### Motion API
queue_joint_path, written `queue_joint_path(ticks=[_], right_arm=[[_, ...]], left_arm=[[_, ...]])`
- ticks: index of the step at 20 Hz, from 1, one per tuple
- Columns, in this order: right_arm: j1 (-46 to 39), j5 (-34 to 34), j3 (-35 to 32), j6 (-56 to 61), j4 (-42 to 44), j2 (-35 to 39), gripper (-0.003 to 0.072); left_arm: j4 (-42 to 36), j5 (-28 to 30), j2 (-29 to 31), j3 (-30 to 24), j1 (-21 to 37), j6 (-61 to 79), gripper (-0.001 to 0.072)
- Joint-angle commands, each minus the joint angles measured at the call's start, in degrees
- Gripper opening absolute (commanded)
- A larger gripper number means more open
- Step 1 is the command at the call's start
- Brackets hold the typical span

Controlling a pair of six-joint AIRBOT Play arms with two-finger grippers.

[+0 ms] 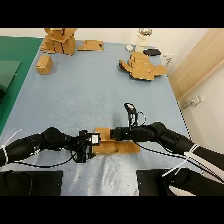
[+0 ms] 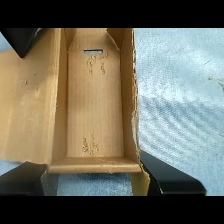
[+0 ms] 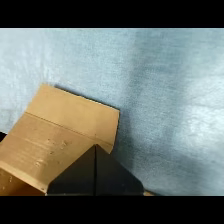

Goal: Fold the box.

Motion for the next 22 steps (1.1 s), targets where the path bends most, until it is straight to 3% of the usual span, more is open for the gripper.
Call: queue_joint_path(ticks=[1, 8, 11, 13, 16, 19, 22], right_arm=[[0.11, 0.28, 0.00, -1.49, -0.55, -0.55, 0.0001], [0.11, 0.26, 0.24, -5.07, -0.59, 0.07, 0.0001], [0.00, -1.25, 2.75, -7.91, -4.24, 4.42, 0.0001], [-0.07, -6.54, 5.20, -7.91, -9.60, 8.94, 0.0000], [-0.02, -21.88, 7.91, -7.91, -16.98, 15.45, 0.0001], [0.52, -34.49, 7.74, -7.98, -16.87, 21.64, 0.0001], [3.19, -41.22, 5.46, -16.63, -10.97, 25.88, 0.0001]], left_arm=[[-0.09, 0.04, 0.02, -0.02, 0.02, -0.02, 0.0540], [-0.09, 0.04, 0.04, -0.02, 0.02, 0.00, 0.0540], [-0.09, 0.04, 0.04, -0.02, 0.02, 0.00, 0.0540], [-0.09, 0.04, 0.04, 0.00, 0.02, 0.00, 0.0540], [-0.09, 0.04, 0.02, 0.00, 0.02, 0.00, 0.0540], [-0.09, 0.02, 0.02, 0.00, 0.02, 0.00, 0.0540], [-0.09, 0.04, 0.04, 0.00, 0.02, 0.00, 0.0540]])
